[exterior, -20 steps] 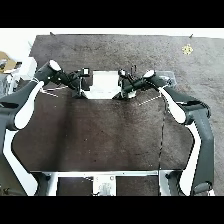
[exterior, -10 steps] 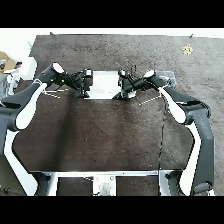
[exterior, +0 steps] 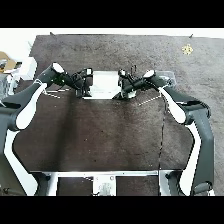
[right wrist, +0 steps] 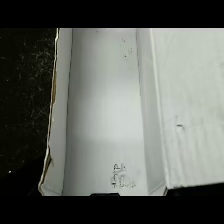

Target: Fold the box and place the chain.

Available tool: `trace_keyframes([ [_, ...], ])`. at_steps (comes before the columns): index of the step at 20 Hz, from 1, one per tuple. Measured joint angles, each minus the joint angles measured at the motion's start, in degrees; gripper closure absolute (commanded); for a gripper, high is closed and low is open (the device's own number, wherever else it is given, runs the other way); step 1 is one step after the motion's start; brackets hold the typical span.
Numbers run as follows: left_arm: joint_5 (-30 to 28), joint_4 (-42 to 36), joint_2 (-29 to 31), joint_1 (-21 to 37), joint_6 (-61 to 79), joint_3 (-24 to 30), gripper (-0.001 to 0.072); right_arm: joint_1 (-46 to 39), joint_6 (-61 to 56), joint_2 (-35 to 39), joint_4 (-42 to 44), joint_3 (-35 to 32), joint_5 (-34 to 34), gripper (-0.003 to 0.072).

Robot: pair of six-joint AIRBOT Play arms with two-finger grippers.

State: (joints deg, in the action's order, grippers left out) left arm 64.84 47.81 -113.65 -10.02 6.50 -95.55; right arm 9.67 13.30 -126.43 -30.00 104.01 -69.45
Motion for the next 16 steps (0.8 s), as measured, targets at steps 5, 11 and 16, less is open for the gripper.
trace_keyframes([
  [5,-0.5,-1.1,-0.7,0.0,-0.2,0.0,0.0357,0.0,0.0,0.0,0.0,0.0,0.0,0.0302],
  [11,-0.3,-2.0,-0.9,0.0,-0.5,0.0,0.0497,0.0,0.0,0.0,0.0,0.0,0.0,0.0302],
  [16,0.1,-7.0,-1.0,-0.2,-0.5,0.0,0.0496,0.0,0.0,0.0,0.0,0.0,0.0,0.0302],
])
